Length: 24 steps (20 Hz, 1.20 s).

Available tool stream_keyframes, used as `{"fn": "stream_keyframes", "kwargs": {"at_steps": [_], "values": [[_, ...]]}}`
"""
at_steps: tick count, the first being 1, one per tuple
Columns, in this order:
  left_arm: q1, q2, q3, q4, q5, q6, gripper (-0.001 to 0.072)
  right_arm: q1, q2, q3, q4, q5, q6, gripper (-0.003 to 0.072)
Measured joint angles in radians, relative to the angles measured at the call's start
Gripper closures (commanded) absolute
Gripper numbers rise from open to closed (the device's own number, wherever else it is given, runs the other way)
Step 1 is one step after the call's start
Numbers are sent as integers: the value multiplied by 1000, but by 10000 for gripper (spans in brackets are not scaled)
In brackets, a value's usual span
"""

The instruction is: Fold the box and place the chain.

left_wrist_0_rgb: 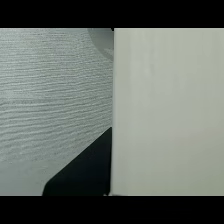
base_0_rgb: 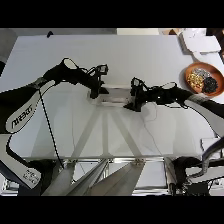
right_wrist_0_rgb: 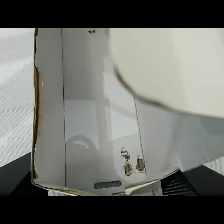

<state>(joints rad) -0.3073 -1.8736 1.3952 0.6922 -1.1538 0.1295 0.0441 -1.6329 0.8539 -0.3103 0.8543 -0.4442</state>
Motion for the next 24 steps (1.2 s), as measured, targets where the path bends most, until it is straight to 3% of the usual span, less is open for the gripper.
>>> {"fn": "stream_keyframes", "kwargs": {"at_steps": [6,9,10,24], "values": [[0,0,0,0,-1,1,696,0,0,0,0,0,2,30],[0,0,0,1,-7,2,696,0,0,0,0,0,-2,232],[0,0,0,1,-7,2,696,0,0,0,-1,0,-5,244],[0,0,0,0,-3,2,696,0,0,0,-4,-3,-10,244]]}}
